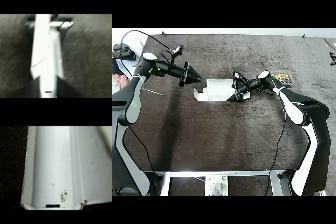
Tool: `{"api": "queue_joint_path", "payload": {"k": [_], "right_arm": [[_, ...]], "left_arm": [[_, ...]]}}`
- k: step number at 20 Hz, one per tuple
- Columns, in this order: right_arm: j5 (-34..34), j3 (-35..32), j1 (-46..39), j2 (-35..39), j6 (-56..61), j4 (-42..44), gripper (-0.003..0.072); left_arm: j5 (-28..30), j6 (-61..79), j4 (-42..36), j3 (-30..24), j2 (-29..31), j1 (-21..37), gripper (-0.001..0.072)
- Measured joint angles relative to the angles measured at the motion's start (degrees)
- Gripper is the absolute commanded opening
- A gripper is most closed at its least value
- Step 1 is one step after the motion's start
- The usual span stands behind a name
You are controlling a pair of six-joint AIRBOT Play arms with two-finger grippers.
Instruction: Fold the box and place the chain.
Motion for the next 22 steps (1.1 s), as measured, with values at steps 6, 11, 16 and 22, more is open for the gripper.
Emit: {"api": "queue_joint_path", "payload": {"k": [6,11,16,22], "right_arm": [[0.0,0.0,0.0,0.0,0.0,0.0,0.0449],[0.0,0.0,0.0,0.0,0.0,0.0,0.0449],[0.0,0.0,0.0,0.0,0.0,0.0,0.0449],[0.0,0.0,0.0,0.0,0.0,0.0,0.0449]], "left_arm": [[-1.5,-2.2,2.4,-0.1,0.9,-3.3,0.0012],[8.1,-2.6,4.6,-1.5,0.5,-6.9,0.0012],[21.7,-2.6,4.6,-3.3,0.4,-10.2,0.0012],[31.9,-2.7,5.0,-4.0,-1.3,-11.7,0.0012]]}}
